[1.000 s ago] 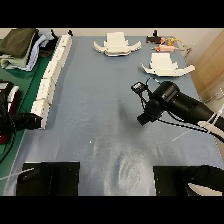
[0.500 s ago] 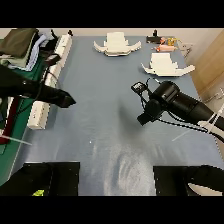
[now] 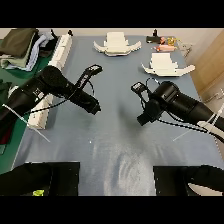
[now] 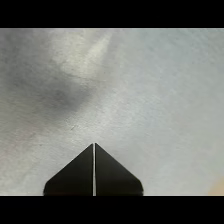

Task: Fold the box.

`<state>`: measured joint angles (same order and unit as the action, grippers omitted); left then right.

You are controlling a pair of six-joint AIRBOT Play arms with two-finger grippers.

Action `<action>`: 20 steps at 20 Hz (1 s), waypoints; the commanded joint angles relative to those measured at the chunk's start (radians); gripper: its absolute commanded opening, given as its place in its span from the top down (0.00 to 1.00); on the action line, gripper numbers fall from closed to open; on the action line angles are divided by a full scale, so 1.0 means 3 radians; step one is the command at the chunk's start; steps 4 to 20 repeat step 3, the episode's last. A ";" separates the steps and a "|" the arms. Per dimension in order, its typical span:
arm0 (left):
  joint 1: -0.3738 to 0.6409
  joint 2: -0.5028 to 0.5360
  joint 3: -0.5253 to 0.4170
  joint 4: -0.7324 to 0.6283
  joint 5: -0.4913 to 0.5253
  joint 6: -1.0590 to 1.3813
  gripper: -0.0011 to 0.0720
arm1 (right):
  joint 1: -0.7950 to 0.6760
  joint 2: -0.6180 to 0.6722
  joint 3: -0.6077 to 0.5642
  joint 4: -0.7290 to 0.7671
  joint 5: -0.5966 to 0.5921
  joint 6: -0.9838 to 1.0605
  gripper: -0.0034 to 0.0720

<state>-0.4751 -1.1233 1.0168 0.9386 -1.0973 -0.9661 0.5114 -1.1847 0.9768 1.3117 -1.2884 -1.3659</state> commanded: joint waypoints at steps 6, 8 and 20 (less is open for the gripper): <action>-0.0060 -0.0041 0.0008 -0.0013 0.0022 0.0000 0.97 | -0.0003 -0.0001 0.0003 -0.0010 0.0000 0.0000 0.94; -0.0060 -0.0041 0.0008 -0.0013 0.0022 0.0000 0.97 | -0.0003 -0.0001 0.0003 -0.0010 0.0000 0.0000 0.94; -0.0060 -0.0041 0.0008 -0.0013 0.0022 0.0000 0.97 | -0.0003 -0.0001 0.0003 -0.0010 0.0000 0.0000 0.94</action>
